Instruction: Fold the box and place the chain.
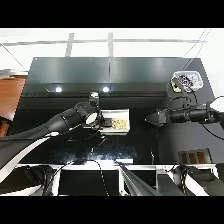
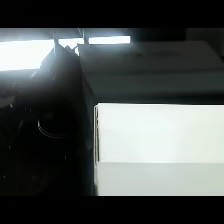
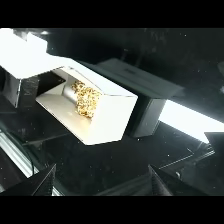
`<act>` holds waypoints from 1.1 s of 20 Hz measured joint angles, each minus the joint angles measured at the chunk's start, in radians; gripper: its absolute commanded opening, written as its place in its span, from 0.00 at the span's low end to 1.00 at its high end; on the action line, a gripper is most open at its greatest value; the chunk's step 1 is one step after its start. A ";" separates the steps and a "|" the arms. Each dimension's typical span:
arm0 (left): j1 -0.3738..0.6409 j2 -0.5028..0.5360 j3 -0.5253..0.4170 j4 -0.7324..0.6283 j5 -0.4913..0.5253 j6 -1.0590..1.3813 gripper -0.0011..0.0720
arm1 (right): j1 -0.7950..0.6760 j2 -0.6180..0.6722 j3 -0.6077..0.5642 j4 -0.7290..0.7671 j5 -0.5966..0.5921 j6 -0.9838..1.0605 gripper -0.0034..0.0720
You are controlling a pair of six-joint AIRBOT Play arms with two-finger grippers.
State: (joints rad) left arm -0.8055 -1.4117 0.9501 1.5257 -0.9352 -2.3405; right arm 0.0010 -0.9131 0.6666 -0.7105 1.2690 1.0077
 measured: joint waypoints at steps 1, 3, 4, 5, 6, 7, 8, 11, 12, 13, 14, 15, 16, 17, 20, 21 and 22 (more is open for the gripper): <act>0.001 0.000 0.000 0.002 0.000 0.010 0.05 | 0.005 0.000 0.000 0.000 -0.006 0.002 0.99; 0.005 0.000 0.000 0.005 -0.011 0.021 0.17 | 0.019 0.000 0.000 0.002 -0.019 0.002 0.99; 0.006 0.000 0.001 0.010 -0.018 0.026 0.45 | 0.028 0.000 0.000 0.002 -0.026 0.003 0.99; 0.007 0.000 0.001 0.010 -0.019 0.030 0.73 | 0.036 0.000 0.000 0.002 -0.032 0.003 0.99; 0.008 0.000 0.003 0.010 -0.032 0.031 0.80 | 0.043 0.000 0.000 0.002 -0.036 0.003 0.99; 0.008 0.001 0.007 0.010 -0.049 0.032 0.80 | 0.047 0.000 0.000 0.002 -0.036 0.005 0.99; 0.008 0.001 0.015 0.010 -0.056 0.039 0.80 | 0.051 0.000 0.000 0.002 -0.034 0.006 0.99; 0.009 0.016 0.063 0.010 -0.129 0.096 0.80 | 0.056 0.000 0.000 0.001 -0.006 0.006 0.99; 0.009 0.031 0.082 0.010 -0.161 0.127 0.80 | 0.057 0.000 0.000 0.001 0.005 0.007 0.99; 0.008 0.051 0.095 0.011 -0.193 0.162 0.80 | 0.058 0.000 0.003 0.002 0.022 0.023 0.99; 0.008 0.080 0.107 0.010 -0.228 0.203 0.80 | 0.060 0.000 0.006 0.006 0.046 0.048 0.99; 0.006 0.114 0.113 0.007 -0.255 0.242 0.80 | 0.066 0.000 0.011 0.007 0.069 0.069 0.99; 0.003 0.156 0.114 0.005 -0.289 0.283 0.80 | 0.074 0.000 0.018 0.007 0.085 0.085 0.99; 0.001 0.200 0.111 0.005 -0.323 0.318 0.80 | 0.087 0.000 0.031 0.002 0.094 0.100 0.99; 0.010 0.349 0.081 0.036 -0.446 0.387 0.80 | 0.149 -0.005 0.111 -0.076 0.056 0.179 0.99; 0.024 0.396 0.066 0.053 -0.480 0.397 0.81 | 0.175 -0.013 0.153 -0.125 0.034 0.211 0.99; 0.045 0.440 0.045 0.064 -0.498 0.406 0.98 | 0.204 -0.029 0.201 -0.182 0.003 0.239 0.99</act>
